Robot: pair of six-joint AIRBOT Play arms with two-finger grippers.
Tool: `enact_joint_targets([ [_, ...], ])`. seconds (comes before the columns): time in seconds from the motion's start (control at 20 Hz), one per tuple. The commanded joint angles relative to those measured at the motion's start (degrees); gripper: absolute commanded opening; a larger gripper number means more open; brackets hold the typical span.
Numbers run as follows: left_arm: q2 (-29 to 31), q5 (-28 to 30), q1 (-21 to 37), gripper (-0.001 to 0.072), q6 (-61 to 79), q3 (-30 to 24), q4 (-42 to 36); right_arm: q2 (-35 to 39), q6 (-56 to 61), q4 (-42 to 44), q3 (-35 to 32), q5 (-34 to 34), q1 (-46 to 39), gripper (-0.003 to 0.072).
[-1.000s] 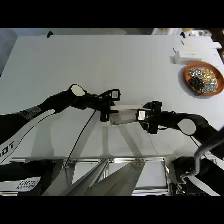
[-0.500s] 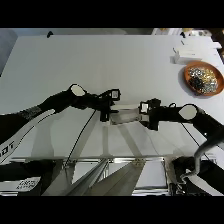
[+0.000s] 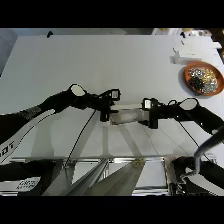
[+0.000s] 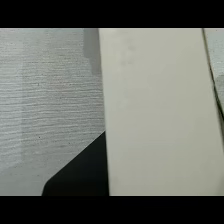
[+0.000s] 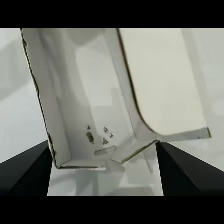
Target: Fold the box and place the chain.
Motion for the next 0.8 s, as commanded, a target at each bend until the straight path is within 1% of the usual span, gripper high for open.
enact_joint_targets([
  [0.0, -0.02, 0.00, -0.04, 0.0008, 0.00, -0.02, 0.02, -3.15, -5.62, 3.08, 0.11, 3.06, -0.52, 0.0694],
  [0.3, -0.04, 0.00, -0.04, 0.0008, 0.00, 0.00, 0.02, -6.25, -5.62, 2.91, 0.11, 5.35, -0.26, 0.0684],
  [0.45, -0.02, 0.00, -0.04, 0.0008, 0.00, -0.02, 0.02, -7.37, -5.62, 2.97, 0.11, 5.33, 0.11, 0.0664],
  [0.5, -0.04, 0.00, -0.04, 0.0008, 0.00, -0.02, 0.02, -7.58, -5.62, 2.82, 0.11, 5.25, 0.11, 0.0645],
  [0.7, -0.04, 0.00, -0.04, 0.0008, 0.00, 0.00, 0.02, -8.07, -6.08, 3.15, 0.11, 3.50, 0.11, 0.0635],
  [0.75, -0.04, 0.00, -0.04, 0.0008, 0.00, -0.02, 0.02, -8.48, -6.08, 3.15, 0.11, 3.45, 0.11, 0.0612],
])
